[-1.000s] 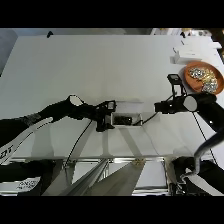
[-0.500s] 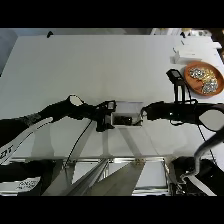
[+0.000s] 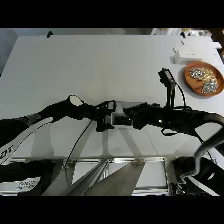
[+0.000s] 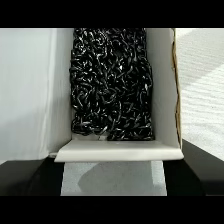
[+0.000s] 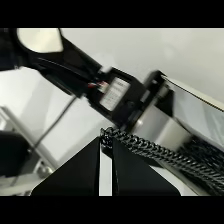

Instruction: Fold the box and place the chain.

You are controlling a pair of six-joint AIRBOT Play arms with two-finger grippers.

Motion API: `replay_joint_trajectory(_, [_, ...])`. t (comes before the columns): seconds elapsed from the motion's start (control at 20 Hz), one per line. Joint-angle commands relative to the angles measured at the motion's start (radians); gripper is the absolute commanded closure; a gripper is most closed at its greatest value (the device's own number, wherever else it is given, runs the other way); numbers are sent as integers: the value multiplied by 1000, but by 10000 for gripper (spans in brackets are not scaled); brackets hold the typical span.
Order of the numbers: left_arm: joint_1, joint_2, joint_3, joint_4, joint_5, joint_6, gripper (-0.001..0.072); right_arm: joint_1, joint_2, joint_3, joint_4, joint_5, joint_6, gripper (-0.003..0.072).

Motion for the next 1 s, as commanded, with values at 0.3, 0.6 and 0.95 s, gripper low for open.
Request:
replay_joint_trajectory(0.3, [0, 1, 0, 0, 0, 0, 439, 69, -34, 1, 11, -121, -29, 668])
replay_joint_trajectory(0.6, [0, 1, 0, 0, 0, 0, 439, 69, -95, 1, -23, -113, 29, 668])
replay_joint_trajectory(0.95, [0, 1, 0, 0, 0, 0, 439, 1, -125, 1, -286, 12, 249, 668])
